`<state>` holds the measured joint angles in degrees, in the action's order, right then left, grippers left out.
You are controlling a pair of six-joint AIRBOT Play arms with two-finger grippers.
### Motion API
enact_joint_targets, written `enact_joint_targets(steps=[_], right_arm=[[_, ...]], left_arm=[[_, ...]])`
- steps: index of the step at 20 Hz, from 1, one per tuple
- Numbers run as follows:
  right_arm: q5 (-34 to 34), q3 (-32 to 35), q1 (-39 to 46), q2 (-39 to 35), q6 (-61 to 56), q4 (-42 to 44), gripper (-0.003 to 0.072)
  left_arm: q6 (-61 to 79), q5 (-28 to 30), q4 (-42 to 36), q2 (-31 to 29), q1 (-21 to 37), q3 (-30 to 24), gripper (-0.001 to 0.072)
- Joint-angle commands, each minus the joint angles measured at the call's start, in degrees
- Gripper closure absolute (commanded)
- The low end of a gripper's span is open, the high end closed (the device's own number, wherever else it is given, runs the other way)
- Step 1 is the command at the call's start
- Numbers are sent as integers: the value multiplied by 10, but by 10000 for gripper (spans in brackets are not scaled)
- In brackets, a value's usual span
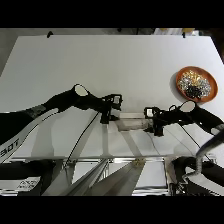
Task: Fold the box and place the chain.
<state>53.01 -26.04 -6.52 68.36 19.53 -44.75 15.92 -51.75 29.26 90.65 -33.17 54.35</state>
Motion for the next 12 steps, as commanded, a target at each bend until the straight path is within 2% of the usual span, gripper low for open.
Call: enact_joint_targets(steps=[1, 4, 9, 10, 12], right_arm=[[-2, 0, 0, 0, -1, 2, 290], [-2, 0, 0, 0, -1, 2, 290], [-2, 0, 0, 0, -1, 2, 290], [-2, 0, 0, 0, -1, 2, 290], [-2, 0, 0, 0, -1, 2, 290]], left_arm=[[-118, 19, 115, -35, 1, 1, 198], [-198, 21, 186, -78, 1, 1, 198], [-307, 20, 246, -167, -1, 1, 231], [-325, 17, 253, -185, -2, 1, 295], [-337, -3, 257, -213, -5, 1, 484]])
